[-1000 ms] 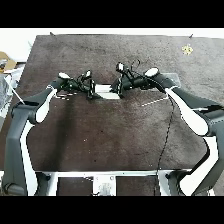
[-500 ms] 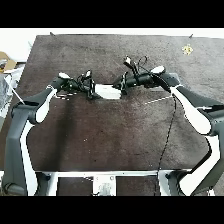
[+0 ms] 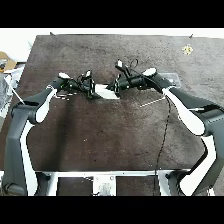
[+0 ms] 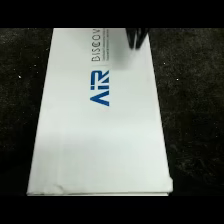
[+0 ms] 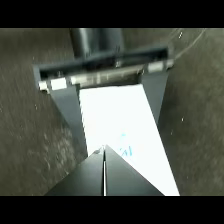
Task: Fold the box and place the chain.
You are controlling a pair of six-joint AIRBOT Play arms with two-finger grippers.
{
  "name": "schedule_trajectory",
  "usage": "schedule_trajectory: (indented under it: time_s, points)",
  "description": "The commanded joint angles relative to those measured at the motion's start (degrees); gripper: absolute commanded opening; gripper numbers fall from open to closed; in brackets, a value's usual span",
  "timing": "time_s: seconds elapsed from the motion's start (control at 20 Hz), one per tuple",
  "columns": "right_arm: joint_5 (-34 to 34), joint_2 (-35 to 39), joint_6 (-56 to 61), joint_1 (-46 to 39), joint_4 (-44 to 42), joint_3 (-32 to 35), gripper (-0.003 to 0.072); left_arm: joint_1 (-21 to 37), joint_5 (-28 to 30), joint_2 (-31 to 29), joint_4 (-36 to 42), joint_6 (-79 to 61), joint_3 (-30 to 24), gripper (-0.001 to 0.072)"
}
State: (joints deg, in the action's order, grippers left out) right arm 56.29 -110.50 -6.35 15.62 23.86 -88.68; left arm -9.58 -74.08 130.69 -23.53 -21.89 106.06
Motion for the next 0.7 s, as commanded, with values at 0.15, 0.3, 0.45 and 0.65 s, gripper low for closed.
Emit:
schedule_trajectory:
  time_s: [0.15, 0.3, 0.45, 0.65]
  points:
    - [-1.7, -2.5, 3.9, 0.5, 12.0, -0.1, 0.0, 0.0, 0.0, 0.0, 0.0, 0.0, 0.0, 0.013]
    - [-1.7, -0.5, 3.8, 0.3, 10.4, -0.1, 0.0, 0.0, 0.0, 0.0, 0.0, 0.0, 0.0, 0.013]
    - [-2.0, 4.7, 3.8, 0.3, 6.2, -0.1, 0.0, 0.0, 0.0, 0.0, 0.0, 0.0, 0.0, 0.013]
    - [-8.7, 15.4, 12.4, 0.2, 5.4, 0.5, -0.0002, 0.0, 0.1, 0.0, 0.0, 0.0, 0.0, 0.013]
